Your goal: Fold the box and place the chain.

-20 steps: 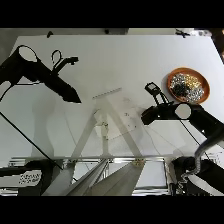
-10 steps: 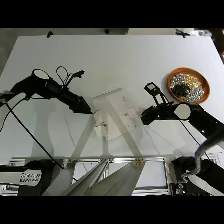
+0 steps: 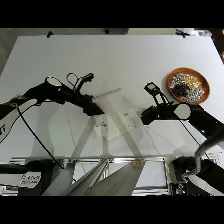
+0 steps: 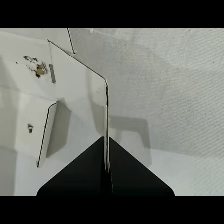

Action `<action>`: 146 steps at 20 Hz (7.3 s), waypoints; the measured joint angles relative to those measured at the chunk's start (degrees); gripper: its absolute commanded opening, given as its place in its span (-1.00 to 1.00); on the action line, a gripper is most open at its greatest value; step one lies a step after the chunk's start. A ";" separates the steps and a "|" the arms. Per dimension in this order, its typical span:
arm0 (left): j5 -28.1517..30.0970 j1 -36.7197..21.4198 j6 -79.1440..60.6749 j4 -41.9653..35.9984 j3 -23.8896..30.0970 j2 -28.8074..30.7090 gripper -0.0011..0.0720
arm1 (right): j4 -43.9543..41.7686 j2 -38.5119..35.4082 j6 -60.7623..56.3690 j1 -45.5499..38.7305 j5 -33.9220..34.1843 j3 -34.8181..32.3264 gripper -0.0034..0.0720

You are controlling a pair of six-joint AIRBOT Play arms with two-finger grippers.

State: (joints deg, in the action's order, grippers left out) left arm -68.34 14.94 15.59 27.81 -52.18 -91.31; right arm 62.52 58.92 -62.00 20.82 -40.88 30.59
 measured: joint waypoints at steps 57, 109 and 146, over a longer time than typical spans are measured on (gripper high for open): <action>17.25 13.73 -18.10 6.10 0.15 1.31 -0.95 | 14.60 -20.72 -0.72 0.00 -25.03 6.32 0.32; 17.11 13.73 -18.10 5.84 0.15 1.33 -0.95 | 4.46 0.02 37.64 8.83 4.02 0.61 0.86; 16.92 13.68 -18.21 5.90 0.13 1.38 -0.95 | -7.67 12.52 56.41 2.73 -8.50 8.96 0.86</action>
State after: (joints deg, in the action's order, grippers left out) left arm -51.42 28.62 -2.61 33.71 -52.05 -89.93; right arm 54.85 71.44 -5.58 23.55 -49.39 39.55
